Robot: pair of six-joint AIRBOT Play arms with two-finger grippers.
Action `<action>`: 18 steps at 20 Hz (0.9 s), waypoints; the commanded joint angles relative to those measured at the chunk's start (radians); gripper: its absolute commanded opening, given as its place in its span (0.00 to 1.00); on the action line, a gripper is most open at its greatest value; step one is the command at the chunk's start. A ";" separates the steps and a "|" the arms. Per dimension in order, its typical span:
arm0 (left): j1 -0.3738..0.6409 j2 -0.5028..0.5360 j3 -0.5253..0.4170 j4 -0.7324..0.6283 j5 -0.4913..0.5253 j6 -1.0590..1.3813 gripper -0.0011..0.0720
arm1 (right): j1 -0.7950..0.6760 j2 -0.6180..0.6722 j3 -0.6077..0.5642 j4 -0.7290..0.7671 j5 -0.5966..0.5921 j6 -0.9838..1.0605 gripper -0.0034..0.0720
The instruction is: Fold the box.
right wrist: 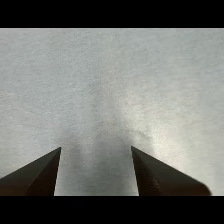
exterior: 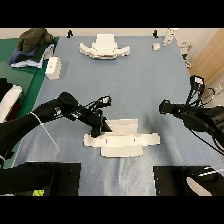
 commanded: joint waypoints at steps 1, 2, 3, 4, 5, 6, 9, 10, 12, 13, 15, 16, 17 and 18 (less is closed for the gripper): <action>0.000 0.000 -0.001 0.003 -0.019 0.000 0.03 | -0.001 0.001 0.000 0.056 -0.013 0.000 0.91; 0.000 0.000 -0.001 0.003 -0.018 0.000 0.03 | -0.001 0.001 0.000 0.096 -0.031 -0.002 0.86; 0.000 0.000 -0.001 0.002 -0.017 0.001 0.03 | -0.001 0.002 0.000 0.146 -0.055 -0.014 0.62; 0.000 0.000 -0.001 0.002 -0.016 0.001 0.03 | 0.001 0.002 0.000 0.211 -0.085 -0.046 0.40; 0.000 0.000 -0.001 0.002 -0.016 0.001 0.03 | 0.010 0.001 0.000 0.278 -0.117 -0.097 0.30; 0.000 0.000 -0.001 0.002 -0.016 0.001 0.03 | 0.026 0.002 0.000 0.354 -0.152 -0.167 0.15; 0.000 0.000 -0.001 0.002 -0.016 0.001 0.03 | 0.111 0.002 0.000 0.478 -0.242 -0.302 0.05; 0.000 0.000 -0.001 0.002 -0.016 0.001 0.03 | 0.164 0.002 0.000 0.481 -0.269 -0.309 0.05; 0.000 0.000 -0.001 0.002 -0.016 0.001 0.03 | 0.292 0.002 0.000 0.481 -0.323 -0.308 0.05; 0.000 0.000 -0.001 0.002 -0.016 0.001 0.03 | 0.365 0.002 0.000 0.481 -0.343 -0.292 0.05; 0.000 0.000 -0.001 0.002 -0.016 0.001 0.03 | 0.536 0.002 0.000 0.471 -0.363 -0.232 0.04; 0.000 0.000 -0.001 0.002 -0.016 0.000 0.03 | 0.631 0.002 0.000 0.457 -0.366 -0.218 0.04; 0.000 0.000 -0.001 0.002 -0.016 0.001 0.03 | 0.718 0.001 0.000 0.428 -0.365 -0.218 0.05; 0.000 0.000 -0.001 0.002 -0.016 0.001 0.03 | 0.806 0.001 0.000 0.368 -0.366 -0.218 0.05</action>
